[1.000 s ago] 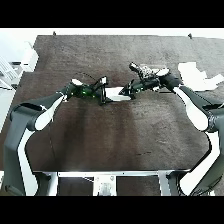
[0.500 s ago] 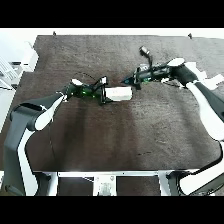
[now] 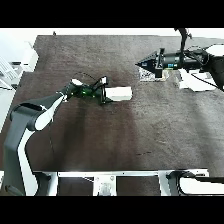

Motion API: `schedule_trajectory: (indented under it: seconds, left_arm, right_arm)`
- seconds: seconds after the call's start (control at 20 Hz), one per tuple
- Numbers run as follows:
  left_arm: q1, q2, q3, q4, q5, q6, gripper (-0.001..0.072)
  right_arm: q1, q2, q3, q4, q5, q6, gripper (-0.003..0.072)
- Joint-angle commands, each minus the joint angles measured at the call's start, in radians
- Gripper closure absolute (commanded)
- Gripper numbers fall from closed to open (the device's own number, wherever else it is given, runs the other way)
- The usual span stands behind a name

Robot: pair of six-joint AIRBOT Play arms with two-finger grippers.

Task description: Fold the box and place the chain.

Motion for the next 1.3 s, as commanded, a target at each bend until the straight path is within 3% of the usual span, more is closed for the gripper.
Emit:
schedule_trajectory:
  seconds: [0.0, 0.15, 0.35, 0.65, 0.9, 1.15, 1.25]
  left_arm:
    - [0.000, 0.001, 0.015, -0.006, -0.024, -0.018, 0.0689]
    - [0.006, 0.029, 0.063, -0.002, -0.079, -0.180, 0.0691]
    - [0.067, 0.187, 0.063, 0.005, -0.089, -0.294, 0.0692]
    - [0.305, 0.422, 0.062, 0.162, -0.059, -0.532, 0.0693]
    - [0.510, 0.436, 0.001, 0.220, 0.206, -0.792, 0.0692]
    - [0.558, 0.434, -0.180, 0.219, 0.569, -0.811, 0.0692]
    - [0.558, 0.415, -0.208, 0.219, 0.652, -0.811, 0.0691]
  right_arm:
    - [-0.020, 0.024, -0.066, 0.004, 0.001, 0.023, 0.0674]
    - [-0.035, 0.024, -0.085, 0.005, 0.000, 0.023, 0.0675]
    - [-0.068, 0.026, -0.085, 0.049, -0.004, 0.023, 0.0675]
    - [-0.082, 0.026, -0.085, 0.068, -0.004, 0.049, 0.0674]
    - [-0.082, 0.025, -0.086, 0.127, -0.024, 0.049, 0.0675]
    - [-0.076, 0.024, -0.086, 0.146, -0.076, 0.048, 0.0674]
    - [-0.067, 0.021, -0.086, 0.146, -0.080, 0.048, 0.0674]
